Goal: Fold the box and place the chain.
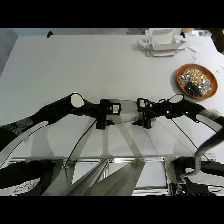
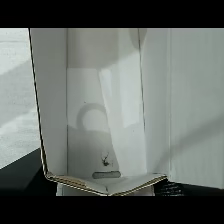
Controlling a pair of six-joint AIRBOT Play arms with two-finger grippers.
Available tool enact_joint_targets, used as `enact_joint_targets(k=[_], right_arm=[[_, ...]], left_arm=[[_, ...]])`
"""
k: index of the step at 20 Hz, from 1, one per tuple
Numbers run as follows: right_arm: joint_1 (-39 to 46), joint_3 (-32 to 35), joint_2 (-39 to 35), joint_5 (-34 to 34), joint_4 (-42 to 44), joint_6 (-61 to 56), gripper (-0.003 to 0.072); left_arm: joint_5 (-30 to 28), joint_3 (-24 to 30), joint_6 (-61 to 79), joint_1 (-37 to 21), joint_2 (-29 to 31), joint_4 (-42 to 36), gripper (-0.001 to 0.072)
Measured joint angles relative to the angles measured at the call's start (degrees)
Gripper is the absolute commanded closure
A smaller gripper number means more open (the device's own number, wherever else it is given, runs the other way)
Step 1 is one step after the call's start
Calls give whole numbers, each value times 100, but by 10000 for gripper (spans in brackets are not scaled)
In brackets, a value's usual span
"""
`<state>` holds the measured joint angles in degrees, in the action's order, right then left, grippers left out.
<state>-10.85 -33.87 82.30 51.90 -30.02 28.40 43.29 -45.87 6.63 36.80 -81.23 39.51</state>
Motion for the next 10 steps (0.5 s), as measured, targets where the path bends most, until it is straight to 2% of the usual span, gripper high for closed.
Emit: enact_joint_targets(k=[3, 4, 10], right_arm=[[0, 0, 0, -2, 2, -4, 336], [0, 0, 0, -4, 4, -9, 336], [0, 0, 0, -9, 7, -9, 336]], left_arm=[[149, 7, -549, -39, 201, 245, 646], [225, 4, -907, -74, 328, 332, 707], [1200, 7, -4070, -664, 1281, 1768, 706]])
